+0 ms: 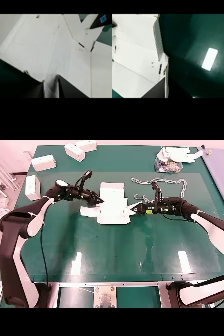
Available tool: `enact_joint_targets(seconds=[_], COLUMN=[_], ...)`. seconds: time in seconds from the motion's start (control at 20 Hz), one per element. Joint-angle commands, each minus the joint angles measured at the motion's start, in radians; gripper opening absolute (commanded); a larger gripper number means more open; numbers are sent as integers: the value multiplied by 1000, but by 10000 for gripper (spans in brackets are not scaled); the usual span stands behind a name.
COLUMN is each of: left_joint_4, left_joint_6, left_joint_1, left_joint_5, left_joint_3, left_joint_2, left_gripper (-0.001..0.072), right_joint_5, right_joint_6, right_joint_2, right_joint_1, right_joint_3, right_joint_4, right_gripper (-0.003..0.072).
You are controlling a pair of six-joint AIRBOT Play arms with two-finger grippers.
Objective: Fold the box and place the chain.
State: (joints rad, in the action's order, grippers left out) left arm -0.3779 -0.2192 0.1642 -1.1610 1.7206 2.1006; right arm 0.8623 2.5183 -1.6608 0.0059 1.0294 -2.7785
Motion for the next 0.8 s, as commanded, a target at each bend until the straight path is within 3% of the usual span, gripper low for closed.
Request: enact_joint_targets(seconds=[0.0, 0.25, 0.3, 0.4, 0.55, 0.65, 0.75], left_joint_4=[6, 20, 20, 20, 20, 21, 53], left_joint_6=[11, 39, 50, 107, 294, 370, 447], left_joint_1=[0, 0, 0, 0, 0, 0, 0], left_joint_5=[1, 0, 0, -6, -76, -89, -76], left_joint_3=[0, 0, 0, 0, -1, -3, -31], left_joint_2=[2, 2, 2, 2, 2, 2, 2], left_gripper=[208, 205, 89, 29, 19, 17, 15], right_joint_5=[2, 2, 2, 1, 2, 9, 33], right_joint_6=[0, 0, 0, 0, 2, 26, 64], right_joint_2=[0, 0, 0, 0, 0, 4, 17], right_joint_1=[3, 5, 5, 4, -4, -24, -52], right_joint_3=[0, 0, 0, 0, 0, 1, 2], right_joint_4=[0, 0, 0, 0, 0, -16, -45], right_gripper=[2, 3, 3, 3, 9, 189, 227])
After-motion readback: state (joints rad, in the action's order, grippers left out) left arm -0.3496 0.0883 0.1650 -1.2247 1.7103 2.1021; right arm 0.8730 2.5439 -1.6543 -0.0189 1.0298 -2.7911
